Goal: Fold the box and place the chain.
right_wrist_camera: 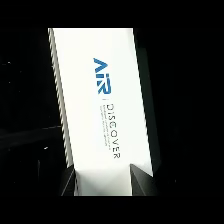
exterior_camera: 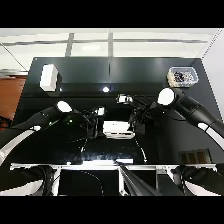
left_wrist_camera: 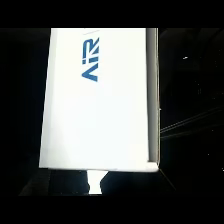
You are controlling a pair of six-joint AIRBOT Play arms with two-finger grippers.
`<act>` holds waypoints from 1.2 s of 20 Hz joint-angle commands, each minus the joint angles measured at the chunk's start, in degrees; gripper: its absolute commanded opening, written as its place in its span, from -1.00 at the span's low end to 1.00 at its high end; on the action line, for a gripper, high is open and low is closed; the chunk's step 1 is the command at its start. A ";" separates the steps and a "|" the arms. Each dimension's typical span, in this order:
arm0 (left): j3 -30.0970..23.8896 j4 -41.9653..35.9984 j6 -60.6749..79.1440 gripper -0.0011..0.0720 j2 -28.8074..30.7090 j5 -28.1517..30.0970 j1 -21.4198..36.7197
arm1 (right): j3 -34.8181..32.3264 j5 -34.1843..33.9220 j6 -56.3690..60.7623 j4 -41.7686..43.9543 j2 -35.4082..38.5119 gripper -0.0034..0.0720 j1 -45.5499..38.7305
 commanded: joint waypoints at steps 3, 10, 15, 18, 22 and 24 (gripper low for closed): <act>0.02 0.00 0.00 0.15 0.02 0.07 0.00 | -0.74 0.15 0.04 -0.11 -0.04 0.12 0.04; 0.02 0.00 0.00 0.15 0.02 0.07 0.00 | -0.74 0.17 0.02 -0.13 -0.04 0.12 0.04; 0.02 0.00 0.00 0.15 0.02 0.07 0.00 | -0.74 2.58 0.02 -0.13 -0.02 0.12 0.04; 0.02 0.00 0.00 0.15 0.02 0.07 0.00 | -0.72 2.45 0.02 -0.13 -0.02 0.12 0.02; 0.02 0.00 0.00 0.15 0.02 0.07 0.00 | -0.68 2.27 0.02 -0.13 0.00 0.12 0.02; 0.02 0.00 0.00 0.15 0.02 0.07 0.00 | -0.68 1.84 0.04 -0.33 0.02 0.12 0.02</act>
